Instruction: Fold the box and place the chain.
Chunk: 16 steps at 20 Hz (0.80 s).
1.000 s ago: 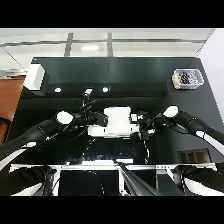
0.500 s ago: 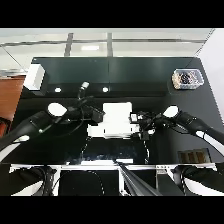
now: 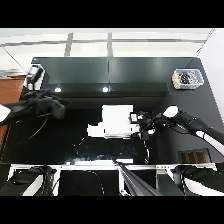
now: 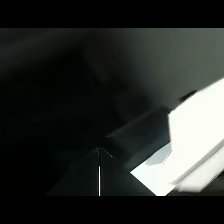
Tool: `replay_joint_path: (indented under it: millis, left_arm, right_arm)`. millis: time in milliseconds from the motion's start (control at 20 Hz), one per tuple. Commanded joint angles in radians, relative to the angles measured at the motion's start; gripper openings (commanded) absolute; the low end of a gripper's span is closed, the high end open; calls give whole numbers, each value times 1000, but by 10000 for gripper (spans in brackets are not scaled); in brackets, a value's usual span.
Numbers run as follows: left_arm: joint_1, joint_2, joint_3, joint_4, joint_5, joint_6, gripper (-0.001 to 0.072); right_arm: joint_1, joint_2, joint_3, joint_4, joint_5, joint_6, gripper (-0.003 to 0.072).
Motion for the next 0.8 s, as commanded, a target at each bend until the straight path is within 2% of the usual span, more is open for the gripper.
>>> replay_joint_path:
  millis: [0,50,100,200,250,300,350,450,550,600,750]
  left_arm:
    - [50,130,-23,49,-243,374,32]
    - [35,122,-33,50,-278,419,32]
    - [18,109,-46,50,-271,436,32]
    - [-38,65,-71,50,-198,510,39]
    - [-78,29,-79,50,-143,566,222]
    - [-130,-12,-77,50,-68,577,601]
    - [-183,-58,-66,48,-2,549,714]
    - [-288,-181,-16,61,41,551,714]
    - [-384,-307,49,126,26,576,713]
    - [-433,-352,75,165,38,582,713]
    - [-518,-427,106,174,103,565,713]
  right_arm:
    - [0,0,0,0,1,0,21]
    - [0,0,0,0,1,0,21]
    - [0,0,0,0,1,0,21]
    - [0,0,0,0,1,0,21]
    - [0,0,0,0,1,0,21]
    - [0,0,0,0,1,0,21]
    - [0,0,0,0,1,0,21]
    - [0,0,0,0,1,0,21]
    - [0,0,0,0,1,0,21]
    - [0,0,0,0,1,0,21]
    - [0,0,0,0,1,0,21]
